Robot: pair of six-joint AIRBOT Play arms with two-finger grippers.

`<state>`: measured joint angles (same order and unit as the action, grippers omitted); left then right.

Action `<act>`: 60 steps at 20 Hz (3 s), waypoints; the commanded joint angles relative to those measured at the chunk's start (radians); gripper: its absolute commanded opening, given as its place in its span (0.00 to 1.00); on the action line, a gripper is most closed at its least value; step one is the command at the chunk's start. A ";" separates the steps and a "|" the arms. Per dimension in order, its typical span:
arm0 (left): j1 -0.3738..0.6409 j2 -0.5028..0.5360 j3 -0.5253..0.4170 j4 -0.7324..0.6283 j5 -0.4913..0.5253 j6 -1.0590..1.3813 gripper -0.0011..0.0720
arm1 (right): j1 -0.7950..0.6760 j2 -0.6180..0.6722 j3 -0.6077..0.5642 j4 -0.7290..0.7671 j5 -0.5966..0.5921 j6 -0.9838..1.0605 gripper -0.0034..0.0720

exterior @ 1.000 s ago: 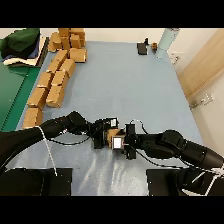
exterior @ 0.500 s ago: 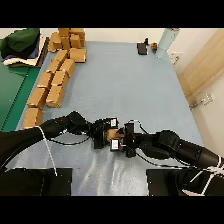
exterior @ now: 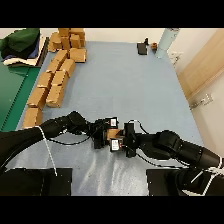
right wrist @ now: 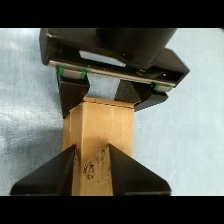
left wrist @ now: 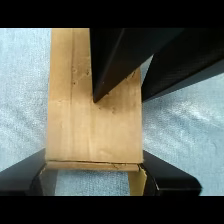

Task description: Fold the box.

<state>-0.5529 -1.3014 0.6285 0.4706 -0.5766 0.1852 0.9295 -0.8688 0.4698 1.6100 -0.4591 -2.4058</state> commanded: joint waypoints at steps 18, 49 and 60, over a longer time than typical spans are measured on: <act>-0.001 0.000 0.000 0.000 0.000 0.001 0.74 | -0.001 0.070 0.000 -0.036 0.039 0.000 0.23; -0.001 0.000 0.000 0.000 0.000 0.001 0.74 | -0.002 0.072 0.013 0.100 -0.019 -0.003 0.05; -0.001 0.000 0.000 0.000 0.000 0.001 0.74 | -0.001 0.010 0.013 0.100 -0.020 -0.002 0.05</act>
<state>-0.5529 -1.3014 0.6285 0.4709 -0.5774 0.1864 0.9283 -0.8505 0.4820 1.7092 -0.4793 -2.4088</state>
